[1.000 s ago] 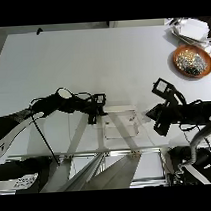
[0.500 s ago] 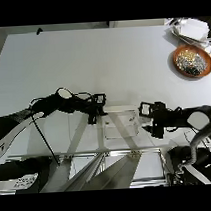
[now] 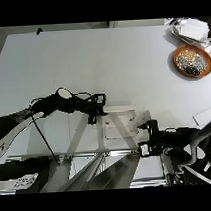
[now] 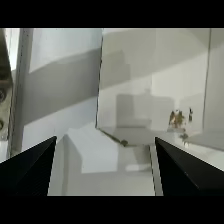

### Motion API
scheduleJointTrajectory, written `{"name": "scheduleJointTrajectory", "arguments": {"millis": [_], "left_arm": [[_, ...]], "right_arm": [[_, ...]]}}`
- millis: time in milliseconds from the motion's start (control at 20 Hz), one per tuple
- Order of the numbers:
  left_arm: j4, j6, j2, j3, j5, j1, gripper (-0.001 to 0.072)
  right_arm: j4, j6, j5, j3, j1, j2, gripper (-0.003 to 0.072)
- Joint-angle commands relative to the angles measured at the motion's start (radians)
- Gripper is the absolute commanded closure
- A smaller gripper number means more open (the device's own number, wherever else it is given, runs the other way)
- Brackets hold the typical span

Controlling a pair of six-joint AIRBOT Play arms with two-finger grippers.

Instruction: Fold the box and place the chain.

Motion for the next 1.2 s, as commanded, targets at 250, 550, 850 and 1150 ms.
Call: {"name": "scheduleJointTrajectory", "arguments": {"millis": [250,550,850,1150], "left_arm": [[0.0,0.0,-0.001,-0.001,0.0,0.0,0.0697],[0.0,0.0,-0.001,-0.001,0.0,0.0,0.0697],[0.0,0.0,-0.001,-0.001,0.0,0.0,0.0697],[0.0,0.0,-0.001,-0.001,0.0,0.0,0.0697]], "right_arm": [[-0.042,0.036,-0.238,-0.023,0.068,-0.175,-0.0001],[-0.044,0.025,-0.319,0.018,0.012,-0.177,-0.0001],[-0.021,-0.005,-0.286,0.061,-0.109,-0.174,-0.0001],[0.129,-0.092,-0.281,0.075,-0.187,-0.188,-0.0001]]}}
